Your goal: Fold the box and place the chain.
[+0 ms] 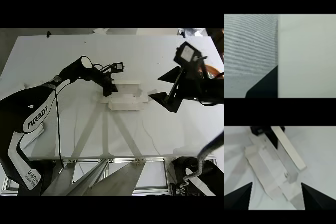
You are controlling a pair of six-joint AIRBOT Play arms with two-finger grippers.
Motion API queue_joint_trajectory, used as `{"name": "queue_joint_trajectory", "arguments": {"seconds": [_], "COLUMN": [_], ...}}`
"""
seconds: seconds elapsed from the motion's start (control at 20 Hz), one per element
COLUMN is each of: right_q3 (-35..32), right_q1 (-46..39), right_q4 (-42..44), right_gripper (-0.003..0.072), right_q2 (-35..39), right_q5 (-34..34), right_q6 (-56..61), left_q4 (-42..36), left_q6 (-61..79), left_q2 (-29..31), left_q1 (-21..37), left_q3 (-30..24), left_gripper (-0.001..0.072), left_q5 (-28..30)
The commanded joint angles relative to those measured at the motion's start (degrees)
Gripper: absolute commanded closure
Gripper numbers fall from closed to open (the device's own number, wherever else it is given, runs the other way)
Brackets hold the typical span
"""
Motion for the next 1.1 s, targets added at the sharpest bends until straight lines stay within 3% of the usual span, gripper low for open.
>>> {"name": "queue_joint_trajectory", "arguments": {"seconds": [0.0,0.35,0.6,0.85,1.05], "right_q3": [0.04,-1.33,-15.39,-27.96,-28.63], "right_q1": [0.02,0.0,0.0,0.0,0.0], "right_q4": [5.7,1.03,1.07,3.72,8.76], "right_gripper": [0.0,0.0,0.0,0.0,0.0], "right_q2": [5.09,8.28,8.28,4.7,-5.62], "right_q5": [-1.97,0.28,-0.55,-11.56,-18.25], "right_q6": [-1.05,-6.16,-19.47,-27.41,-38.49], "left_q4": [0.0,0.0,0.0,0.0,-0.02], "left_q6": [0.0,0.0,0.02,0.02,0.0], "left_q2": [-0.04,-0.04,-0.04,-0.04,-0.04], "left_q1": [-0.04,-0.04,-0.04,-0.04,-0.04], "left_q3": [0.0,0.0,0.0,0.0,0.0], "left_gripper": [0.0699,0.0699,0.0698,0.0698,0.0698], "left_q5": [0.02,0.02,0.02,0.02,0.02]}}
